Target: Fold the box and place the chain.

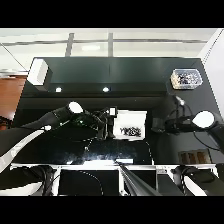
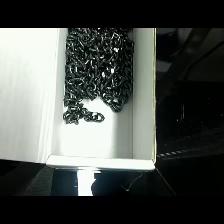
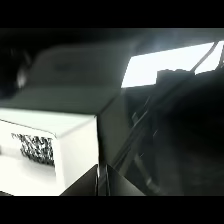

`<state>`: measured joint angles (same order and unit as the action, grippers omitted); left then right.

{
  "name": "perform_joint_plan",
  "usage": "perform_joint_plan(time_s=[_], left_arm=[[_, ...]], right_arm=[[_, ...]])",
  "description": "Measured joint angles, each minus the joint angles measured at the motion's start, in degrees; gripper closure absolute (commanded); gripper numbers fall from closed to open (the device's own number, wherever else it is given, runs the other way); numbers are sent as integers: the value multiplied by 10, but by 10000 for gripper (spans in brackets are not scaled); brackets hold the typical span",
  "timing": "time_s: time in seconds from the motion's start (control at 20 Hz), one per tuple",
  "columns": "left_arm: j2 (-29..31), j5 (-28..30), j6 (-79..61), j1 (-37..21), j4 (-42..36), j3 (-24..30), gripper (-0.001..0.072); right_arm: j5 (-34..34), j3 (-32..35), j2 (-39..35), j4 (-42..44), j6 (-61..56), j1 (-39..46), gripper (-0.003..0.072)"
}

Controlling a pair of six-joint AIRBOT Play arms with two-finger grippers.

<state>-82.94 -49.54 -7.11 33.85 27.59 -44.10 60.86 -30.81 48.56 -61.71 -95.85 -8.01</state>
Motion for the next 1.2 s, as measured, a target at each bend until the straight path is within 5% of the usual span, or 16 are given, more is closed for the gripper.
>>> perform_joint_plan(time_s=[0.55, 0.6, 0.65, 0.7, 1.2], left_arm=[[27, 62, -44, 1, 36, 21, 292], [28, 65, -52, 2, 31, 24, 289], [29, 69, -59, 2, 28, 27, 289], [30, 72, -64, 2, 25, 29, 289], [31, 89, -79, 2, 17, 32, 290]], right_arm=[[-27, -111, -24, -28, 152, 29, 581], [-32, -113, -24, -28, 160, 30, 401], [-38, -114, -23, -28, 167, 30, 115], [-44, -115, -22, -28, 172, 29, -30], [-122, -117, 66, 93, 303, -52, -24]])
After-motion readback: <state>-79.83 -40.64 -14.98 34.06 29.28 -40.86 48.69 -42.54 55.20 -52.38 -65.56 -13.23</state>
